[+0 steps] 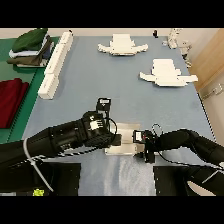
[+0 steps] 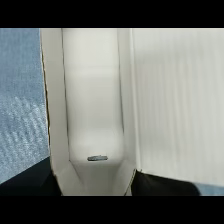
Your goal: Fold the box.
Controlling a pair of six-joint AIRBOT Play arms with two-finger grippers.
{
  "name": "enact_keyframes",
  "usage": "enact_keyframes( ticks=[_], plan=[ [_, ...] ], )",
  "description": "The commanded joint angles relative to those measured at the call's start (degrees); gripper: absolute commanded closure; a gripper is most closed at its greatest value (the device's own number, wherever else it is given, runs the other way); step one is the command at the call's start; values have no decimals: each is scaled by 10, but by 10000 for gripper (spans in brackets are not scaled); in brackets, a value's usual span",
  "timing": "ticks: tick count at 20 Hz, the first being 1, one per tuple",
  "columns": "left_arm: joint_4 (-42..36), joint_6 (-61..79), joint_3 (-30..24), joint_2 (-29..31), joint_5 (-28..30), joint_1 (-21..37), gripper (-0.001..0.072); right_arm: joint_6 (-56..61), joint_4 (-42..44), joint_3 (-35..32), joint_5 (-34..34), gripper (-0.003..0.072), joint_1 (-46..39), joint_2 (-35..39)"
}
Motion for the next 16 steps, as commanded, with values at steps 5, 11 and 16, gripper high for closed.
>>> enact_keyframes(
  ticks=[5, 11, 16],
  plan=[
    [7, 173, 0, 29, -10, 35, 695, 0, 0, 0, 0, 198, 0, 0],
    [-4, 379, -7, 50, -3, 73, 696, 0, 0, 0, 0, 198, 0, 0],
    [-162, 744, -94, 131, 82, 237, 696, 0, 0, 0, 0, 198, 0, 0]
  ],
)
